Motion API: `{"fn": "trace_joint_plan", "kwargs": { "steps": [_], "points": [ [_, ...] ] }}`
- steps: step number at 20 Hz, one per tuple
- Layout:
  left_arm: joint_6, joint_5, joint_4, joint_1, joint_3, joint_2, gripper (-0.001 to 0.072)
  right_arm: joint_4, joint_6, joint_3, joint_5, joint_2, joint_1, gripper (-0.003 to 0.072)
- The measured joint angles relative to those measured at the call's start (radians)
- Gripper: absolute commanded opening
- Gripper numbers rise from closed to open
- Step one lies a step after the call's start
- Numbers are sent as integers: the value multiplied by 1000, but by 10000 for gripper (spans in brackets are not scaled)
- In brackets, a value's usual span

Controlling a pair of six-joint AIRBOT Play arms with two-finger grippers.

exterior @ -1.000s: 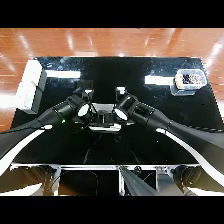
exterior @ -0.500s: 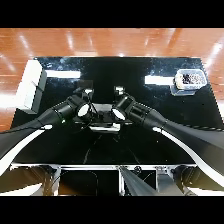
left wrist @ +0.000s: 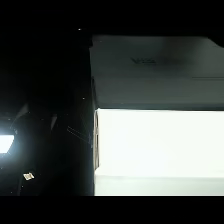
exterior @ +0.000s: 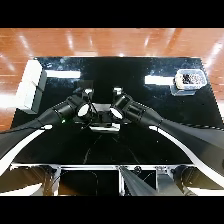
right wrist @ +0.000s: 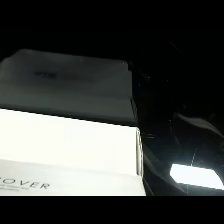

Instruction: Fold the box and place the chain.

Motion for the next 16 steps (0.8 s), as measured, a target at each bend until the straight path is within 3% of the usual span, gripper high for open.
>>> {"fn": "trace_joint_plan", "kwargs": {
  "steps": [16],
  "points": [
    [0,-2,0,0,0,0,22,-21,-26,51,87,5,-14,488]
  ]
}}
